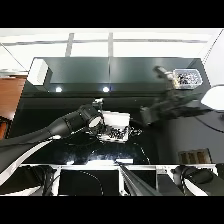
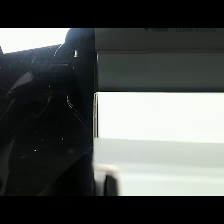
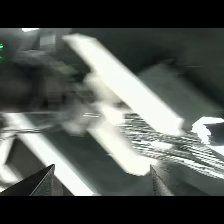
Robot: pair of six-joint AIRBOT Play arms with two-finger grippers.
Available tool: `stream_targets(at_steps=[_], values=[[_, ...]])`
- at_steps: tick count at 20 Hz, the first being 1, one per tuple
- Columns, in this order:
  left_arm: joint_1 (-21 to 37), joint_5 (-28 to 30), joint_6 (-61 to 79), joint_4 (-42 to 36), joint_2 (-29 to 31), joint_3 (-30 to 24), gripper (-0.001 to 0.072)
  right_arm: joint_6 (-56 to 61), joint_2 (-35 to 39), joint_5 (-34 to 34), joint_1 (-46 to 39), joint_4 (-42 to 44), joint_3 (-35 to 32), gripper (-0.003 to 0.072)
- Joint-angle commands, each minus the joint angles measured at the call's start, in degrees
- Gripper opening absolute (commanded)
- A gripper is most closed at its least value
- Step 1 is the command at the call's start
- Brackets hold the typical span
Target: Fold the box and place the chain.
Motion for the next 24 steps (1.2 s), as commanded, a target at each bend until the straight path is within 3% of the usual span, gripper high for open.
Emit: stream_targets(at_steps=[1,5,8,12,16,24], values=[[-0.02,0.0,0.02,0.0,-0.02,0.0,0.0031,-4.76,7.91,2.05,-8.57,-10.93,-5.31,0.07],[-0.02,0.0,0.02,0.0,-0.02,0.0,0.0032,-16.72,10.47,-13.46,-7.98,-10.1,-22.93,0.0703],[-0.02,0.0,0.02,0.0,-0.02,0.0,0.0032,-37.22,10.14,-27.65,-1.4,-8.46,-31.76,0.0719],[-0.02,0.0,0.02,0.02,-0.02,0.0,0.0032,-53.94,3.41,-33.2,6.54,-2.54,-32.33,0.0718],[-0.02,0.02,0.04,0.02,-0.02,0.0,0.0032,-75.87,-4.61,-33.29,8.02,6.75,-32.33,0.0718],[-0.02,0.04,0.02,0.02,-0.02,0.0,0.0032,-77.53,-7.3,-39.89,7.98,12.02,-32.33,0.0711]])
